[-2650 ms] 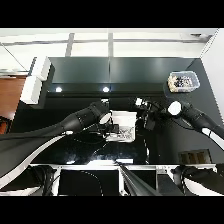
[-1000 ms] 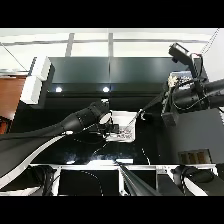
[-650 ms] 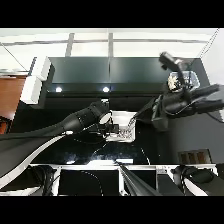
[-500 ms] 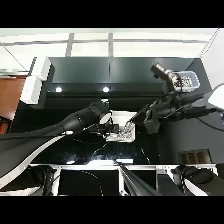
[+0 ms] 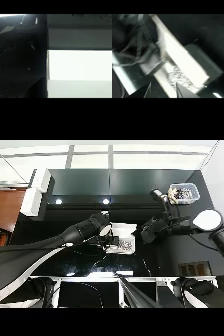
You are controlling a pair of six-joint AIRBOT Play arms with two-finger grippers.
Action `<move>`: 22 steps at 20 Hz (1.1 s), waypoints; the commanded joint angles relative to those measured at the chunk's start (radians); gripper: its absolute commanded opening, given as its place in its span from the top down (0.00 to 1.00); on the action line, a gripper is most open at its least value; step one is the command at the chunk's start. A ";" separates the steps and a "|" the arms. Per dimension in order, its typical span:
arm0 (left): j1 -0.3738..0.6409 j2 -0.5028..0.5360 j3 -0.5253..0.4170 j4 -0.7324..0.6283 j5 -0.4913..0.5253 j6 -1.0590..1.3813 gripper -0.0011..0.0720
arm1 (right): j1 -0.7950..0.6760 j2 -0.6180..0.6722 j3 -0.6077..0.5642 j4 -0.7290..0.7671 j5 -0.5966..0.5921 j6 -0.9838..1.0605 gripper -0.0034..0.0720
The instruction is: Fold the box and place the chain.
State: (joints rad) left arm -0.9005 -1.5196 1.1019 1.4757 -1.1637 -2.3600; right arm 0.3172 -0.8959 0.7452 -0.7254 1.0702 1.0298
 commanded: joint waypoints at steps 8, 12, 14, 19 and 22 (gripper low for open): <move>0.000 0.000 0.000 -0.001 0.001 0.000 0.95 | -0.356 0.002 0.083 -0.220 0.080 0.003 0.45; 0.000 0.000 0.002 -0.005 0.019 -0.004 0.95 | -0.354 0.002 0.080 -0.222 0.079 0.002 0.45; 0.000 0.000 0.008 -0.009 0.027 -0.005 0.95 | -0.354 0.002 0.071 -0.221 0.079 0.003 0.45; 0.000 0.026 0.021 -0.014 0.030 -0.030 0.46 | -0.354 0.002 0.069 -0.221 0.082 0.002 0.45; 0.005 0.095 0.021 0.019 0.014 0.020 0.40 | -0.354 0.002 0.069 -0.221 0.086 0.003 0.45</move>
